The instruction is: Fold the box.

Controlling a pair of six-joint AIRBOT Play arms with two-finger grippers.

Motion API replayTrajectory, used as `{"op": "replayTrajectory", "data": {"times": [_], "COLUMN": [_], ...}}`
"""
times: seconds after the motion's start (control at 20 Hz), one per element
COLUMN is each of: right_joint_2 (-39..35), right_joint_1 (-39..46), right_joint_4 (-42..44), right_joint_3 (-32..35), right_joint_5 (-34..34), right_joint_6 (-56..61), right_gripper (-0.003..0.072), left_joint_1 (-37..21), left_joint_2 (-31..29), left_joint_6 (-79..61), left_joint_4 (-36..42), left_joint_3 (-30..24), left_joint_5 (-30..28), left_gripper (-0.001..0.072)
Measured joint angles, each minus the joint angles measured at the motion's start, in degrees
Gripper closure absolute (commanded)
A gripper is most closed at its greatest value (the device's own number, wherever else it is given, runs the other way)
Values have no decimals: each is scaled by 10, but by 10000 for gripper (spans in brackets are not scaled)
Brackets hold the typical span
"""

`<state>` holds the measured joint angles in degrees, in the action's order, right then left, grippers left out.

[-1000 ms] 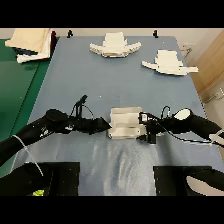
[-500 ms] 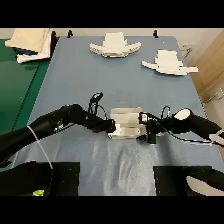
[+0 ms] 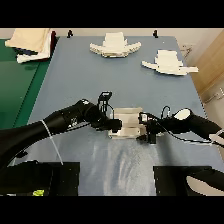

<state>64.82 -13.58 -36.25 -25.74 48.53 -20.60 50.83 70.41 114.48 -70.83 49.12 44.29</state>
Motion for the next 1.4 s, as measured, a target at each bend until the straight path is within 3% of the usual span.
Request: {"op": "replayTrajectory", "data": {"times": [0.1,0.8,0.85,1.0,1.05,1.2,1.4], "right_joint_2": [0,0,0,0,0,0,0], "right_joint_1": [0,0,0,0,0,0,0], "right_joint_4": [0,0,0,0,0,0,-1], "right_joint_3": [0,0,0,0,0,0,0], "right_joint_5": [0,0,0,0,0,-1,0], "right_joint_6": [0,0,0,0,0,1,1], "right_gripper": [83,83,83,82,82,83,83], "left_joint_1": [12,71,72,76,77,80,81], "left_joint_2": [8,87,93,111,116,125,130], "left_joint_6": [31,178,185,201,205,219,234], "left_joint_4": [-25,-134,-138,-150,-153,-163,-173], "left_joint_3": [12,109,116,133,136,141,144], "left_joint_5": [13,119,125,142,145,160,167], "left_gripper": [347,370,430,436,477,693,692]}}
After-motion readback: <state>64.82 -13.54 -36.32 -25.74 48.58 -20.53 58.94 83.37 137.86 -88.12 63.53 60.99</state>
